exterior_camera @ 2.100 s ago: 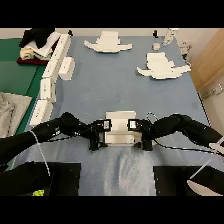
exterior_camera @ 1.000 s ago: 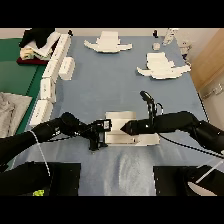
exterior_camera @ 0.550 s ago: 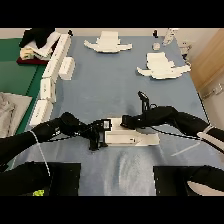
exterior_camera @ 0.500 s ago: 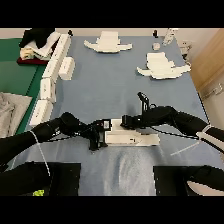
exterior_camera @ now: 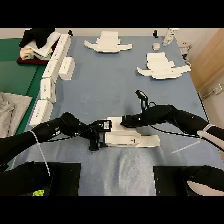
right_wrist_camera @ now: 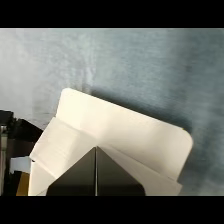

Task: Fold the box.

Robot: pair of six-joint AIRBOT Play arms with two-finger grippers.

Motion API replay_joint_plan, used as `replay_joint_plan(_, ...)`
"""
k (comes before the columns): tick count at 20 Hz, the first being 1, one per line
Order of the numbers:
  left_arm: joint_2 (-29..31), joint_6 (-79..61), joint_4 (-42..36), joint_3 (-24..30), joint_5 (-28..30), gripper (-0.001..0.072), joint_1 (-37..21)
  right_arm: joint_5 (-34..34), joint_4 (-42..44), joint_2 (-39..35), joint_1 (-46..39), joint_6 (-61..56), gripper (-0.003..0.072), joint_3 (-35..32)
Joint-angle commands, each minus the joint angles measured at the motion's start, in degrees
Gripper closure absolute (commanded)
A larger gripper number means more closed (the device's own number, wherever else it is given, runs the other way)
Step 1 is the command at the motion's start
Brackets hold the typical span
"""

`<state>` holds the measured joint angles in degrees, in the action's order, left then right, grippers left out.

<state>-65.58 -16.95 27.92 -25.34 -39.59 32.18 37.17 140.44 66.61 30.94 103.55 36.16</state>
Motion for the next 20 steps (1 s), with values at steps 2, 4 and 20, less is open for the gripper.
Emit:
replay_joint_plan(2, 0.0, 0.0, -0.1, 0.0, 0.1, 0.0203, 0.0, 6.3, -8.7, -8.2, -0.6, 2.0, 0.0675, 1.4)
replay_joint_plan(4, 0.0, 0.0, -0.1, 0.0, 0.1, 0.0203, 0.0, 12.1, -15.2, -13.4, -0.6, 2.2, 0.0675, 1.4)
replay_joint_plan(20, 0.0, 0.0, -0.1, 0.0, 0.1, 0.0202, 0.0, 21.2, -31.9, -31.5, -0.5, 38.4, 0.0093, -12.5)
